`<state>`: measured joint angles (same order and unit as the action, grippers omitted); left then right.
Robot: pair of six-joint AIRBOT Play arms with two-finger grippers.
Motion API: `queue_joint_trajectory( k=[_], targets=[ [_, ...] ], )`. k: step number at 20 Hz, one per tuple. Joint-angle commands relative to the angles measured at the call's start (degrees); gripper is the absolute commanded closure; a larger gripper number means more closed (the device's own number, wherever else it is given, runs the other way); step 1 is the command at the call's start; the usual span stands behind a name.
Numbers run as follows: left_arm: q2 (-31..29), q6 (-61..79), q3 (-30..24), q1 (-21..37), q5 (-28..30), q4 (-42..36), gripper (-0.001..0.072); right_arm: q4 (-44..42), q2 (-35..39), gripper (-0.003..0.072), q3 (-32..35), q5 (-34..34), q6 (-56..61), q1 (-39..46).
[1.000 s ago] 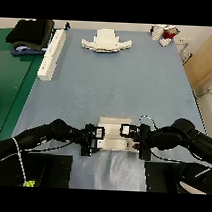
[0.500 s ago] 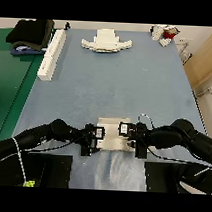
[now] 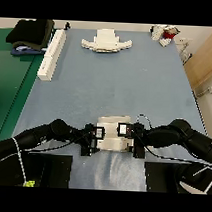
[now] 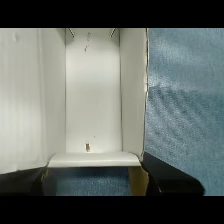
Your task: Fold the box.
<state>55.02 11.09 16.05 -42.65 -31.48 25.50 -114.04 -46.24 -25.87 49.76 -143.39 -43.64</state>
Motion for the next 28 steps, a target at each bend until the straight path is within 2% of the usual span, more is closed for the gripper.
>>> queue_joint_trajectory(
  k=[1,4,5,7,8,9,10,12,15,17,19,21,24,26,28],
  targets=[
    [-0.04,0.04,0.07,0.00,0.02,0.02,0.0182,-0.37,-0.22,0.0097,0.02,0.02,-0.63,-0.04],
    [-0.04,0.04,0.07,0.00,0.02,0.02,0.0181,0.44,-0.13,0.0099,-0.02,1.46,0.68,-0.04],
    [-0.04,0.04,0.07,0.00,0.02,0.02,0.0182,1.31,-0.11,0.0124,-0.04,2.38,2.40,-0.02],
    [-0.04,0.04,0.07,0.00,0.02,0.02,0.0181,5.62,-0.11,0.0257,-0.66,5.70,9.62,0.04],
    [-0.04,0.04,0.07,0.00,0.02,0.02,0.0182,9.64,-0.11,0.0356,-1.44,8.02,16.00,0.04],
    [-0.04,0.04,0.07,0.00,0.02,0.02,0.0181,14.56,-0.09,0.0515,-2.51,10.64,21.73,0.04],
    [-0.04,0.04,0.07,0.00,0.02,0.02,0.0181,20.00,-0.04,0.0619,-4.09,14.32,26.97,0.04],
    [-0.04,0.04,0.07,0.00,0.02,0.02,0.0182,29.33,0.81,0.0679,-7.37,20.44,37.48,0.11],
    [-0.04,0.04,0.07,0.00,0.02,0.02,0.0182,42.82,2.05,0.0679,-11.34,26.77,58.29,2.75],
    [-0.04,0.04,0.07,0.00,0.02,0.02,0.0182,45.88,1.57,0.0679,-11.91,31.32,69.64,8.83],
    [-0.04,0.04,0.07,0.00,0.00,0.02,0.0181,40.35,0.42,0.0680,-11.61,32.68,71.91,18.47],
    [-0.04,0.04,0.07,0.00,0.02,0.02,0.0181,30.40,-1.03,0.0679,-10.38,30.73,71.36,30.05],
    [-0.04,0.04,0.07,0.00,0.02,0.02,0.0182,16.02,-3.10,0.0679,-6.34,28.11,65.20,43.30],
    [-0.04,0.04,0.07,0.00,0.02,0.02,0.0182,6.64,-4.20,0.0679,-2.60,25.92,61.18,47.95],
    [-0.04,0.04,0.07,0.00,0.02,0.02,0.0182,1.27,-4.28,0.0680,1.18,21.88,59.34,48.26]
  ],
)
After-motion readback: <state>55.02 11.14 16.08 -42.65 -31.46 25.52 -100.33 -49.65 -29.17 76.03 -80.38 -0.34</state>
